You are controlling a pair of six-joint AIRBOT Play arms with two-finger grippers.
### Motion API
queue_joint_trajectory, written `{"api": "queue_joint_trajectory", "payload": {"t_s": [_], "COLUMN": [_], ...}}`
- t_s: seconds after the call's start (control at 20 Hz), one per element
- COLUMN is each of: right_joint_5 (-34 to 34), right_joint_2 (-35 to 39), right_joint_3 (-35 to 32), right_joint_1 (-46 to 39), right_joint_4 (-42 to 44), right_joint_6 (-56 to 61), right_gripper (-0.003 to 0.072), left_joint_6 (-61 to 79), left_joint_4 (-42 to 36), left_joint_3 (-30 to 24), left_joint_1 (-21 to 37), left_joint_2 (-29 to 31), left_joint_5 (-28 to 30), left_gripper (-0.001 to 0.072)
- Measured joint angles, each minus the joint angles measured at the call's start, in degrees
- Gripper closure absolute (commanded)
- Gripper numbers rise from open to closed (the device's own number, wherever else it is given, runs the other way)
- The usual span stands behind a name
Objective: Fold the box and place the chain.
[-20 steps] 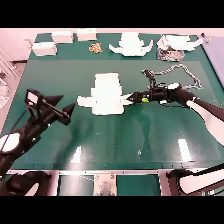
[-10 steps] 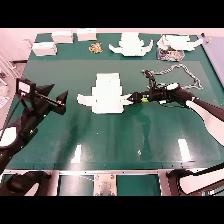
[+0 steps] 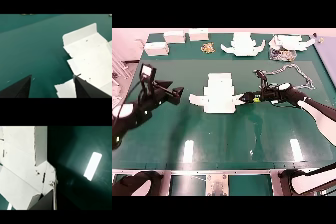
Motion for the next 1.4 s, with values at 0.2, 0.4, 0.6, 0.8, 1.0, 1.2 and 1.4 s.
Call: {"api": "queue_joint_trajectory", "payload": {"t_s": [0.2, 0.4, 0.6, 0.8, 1.0, 1.2, 1.4], "right_joint_5": [-0.26, -0.61, -0.7, -0.79, -0.81, -0.81, -0.81], "right_joint_2": [0.0, 0.0, 0.0, 0.0, 0.0, 0.0, 0.0], "right_joint_3": [0.0, 0.0, 0.0, 0.0, 0.0, 0.0, 0.0], "right_joint_1": [0.0, 0.0, 0.0, 0.0, 0.0, 0.0, 0.0], "right_joint_4": [0.0, 0.0, -0.09, -0.33, -0.39, -0.44, -0.44], "right_joint_6": [-0.04, -0.07, -0.07, -0.07, -0.07, -0.26, -0.46], "right_gripper": [0.0688, 0.0688, 0.0688, 0.0688, 0.0687, 0.0687, 0.0687], "left_joint_6": [-0.07, -0.87, -2.64, -9.75, -17.29, -24.0, -28.57], "left_joint_4": [-0.24, -0.9, -0.44, 6.03, 12.61, 18.1, 21.09], "left_joint_3": [5.18, 7.3, 13.18, 24.22, 35.54, 45.11, 52.81], "left_joint_1": [4.48, 5.64, 5.97, 6.1, 6.1, 6.1, 5.42], "left_joint_2": [-7.85, -10.84, -18.36, -29.77, -40.46, -48.41, -54.58], "left_joint_5": [-5.4, -7.72, -13.35, -23.61, -34.16, -40.19, -44.94], "left_gripper": [0.0088, 0.0087, 0.0087, 0.0087, 0.0087, 0.0087, 0.0087]}}
